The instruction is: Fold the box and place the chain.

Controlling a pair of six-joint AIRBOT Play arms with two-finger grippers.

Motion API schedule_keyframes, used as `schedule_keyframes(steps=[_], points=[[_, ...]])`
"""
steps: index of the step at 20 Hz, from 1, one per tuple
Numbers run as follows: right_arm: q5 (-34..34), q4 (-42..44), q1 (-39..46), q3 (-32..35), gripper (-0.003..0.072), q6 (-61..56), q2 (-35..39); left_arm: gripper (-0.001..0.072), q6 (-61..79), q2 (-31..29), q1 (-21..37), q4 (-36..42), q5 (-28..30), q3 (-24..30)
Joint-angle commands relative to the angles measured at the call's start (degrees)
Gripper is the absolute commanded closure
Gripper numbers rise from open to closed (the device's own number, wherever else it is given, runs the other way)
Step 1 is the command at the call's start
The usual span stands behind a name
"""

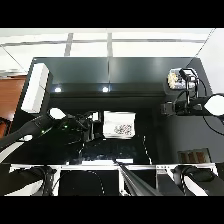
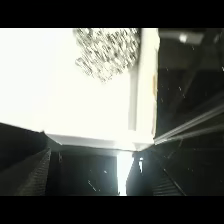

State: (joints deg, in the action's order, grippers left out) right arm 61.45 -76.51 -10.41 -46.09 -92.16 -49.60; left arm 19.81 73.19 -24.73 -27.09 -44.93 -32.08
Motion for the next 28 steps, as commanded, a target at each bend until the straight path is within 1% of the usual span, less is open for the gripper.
schedule_keyframes(steps=[1,5,10,12,13,14,15,16,17,18,19,21,22,23,24,25,26,28], points=[[-0.24,0.00,0.00,0.00,0.0378,0.02,0.04,-0.0009,1.42,1.25,-0.13,3.65,-0.42,-0.92],[-1.27,-0.02,0.02,0.00,0.0378,0.00,0.04,-0.0009,1.31,3.28,-1.20,3.10,-1.55,-3.26],[-2.49,-0.07,0.02,0.00,0.0378,0.04,0.04,0.0000,1.42,3.32,-3.52,-0.90,-1.62,-3.39],[-3.04,-0.07,0.02,0.00,0.0378,0.22,0.02,0.0004,1.42,3.32,-4.07,-1.38,-1.53,-3.39],[-3.28,-0.07,0.02,0.00,0.0378,0.26,0.02,0.0021,1.27,3.32,-4.15,-1.33,-1.18,-3.39],[-3.61,-0.04,0.00,0.00,0.0378,0.26,-0.02,0.0054,1.14,3.32,-4.15,-1.18,-0.90,-3.39],[-4.02,0.00,0.00,0.07,0.0378,0.26,-0.17,0.0166,0.70,3.32,-4.15,-0.90,-0.39,-3.39],[-5.25,0.07,-0.02,0.66,0.0376,0.79,-0.72,0.0225,0.04,3.32,-4.15,-0.76,0.02,-3.39],[-6.75,1.14,-0.28,1.49,0.0320,1.84,-1.84,0.0225,-0.26,3.32,-4.15,-0.74,0.13,-3.39],[-8.33,4.37,-0.63,1.92,0.0005,3.80,-3.74,0.0225,-0.94,3.32,-4.15,-0.74,0.13,-3.39],[-10.99,9.33,-0.94,1.88,-0.0026,7.41,-6.05,0.0225,-1.03,3.32,-4.15,-0.76,0.11,-3.39],[-19.41,22.01,-0.94,1.60,-0.0026,15.54,-9.99,0.0225,-1.01,3.32,-4.15,-0.76,0.09,-3.39],[-21.03,27.76,-0.96,1.11,-0.0026,19.47,-12.07,0.0225,-1.01,3.32,-4.15,-0.76,-0.09,-3.39],[-20.09,33.29,-1.14,0.74,-0.0026,25.49,-14.27,0.0225,-1.03,3.32,-4.15,-0.76,-0.15,-3.39],[-17.75,37.53,-1.46,0.74,-0.0026,31.89,-15.93,0.0225,-1.01,3.32,-4.15,-0.72,-0.17,-3.39],[-13.97,39.63,-2.05,0.74,-0.0026,39.71,-17.09,0.0225,-1.01,3.32,-4.13,-0.72,-0.33,-3.39],[-10.80,38.97,-2.58,0.74,-0.0026,45.40,-17.53,0.0224,-1.01,3.32,-4.13,-0.72,-0.33,-3.39],[-6.56,36.54,-2.80,0.74,-0.0026,53.46,-17.53,0.0225,-1.01,3.32,-4.13,-0.72,-0.33,-3.39]])
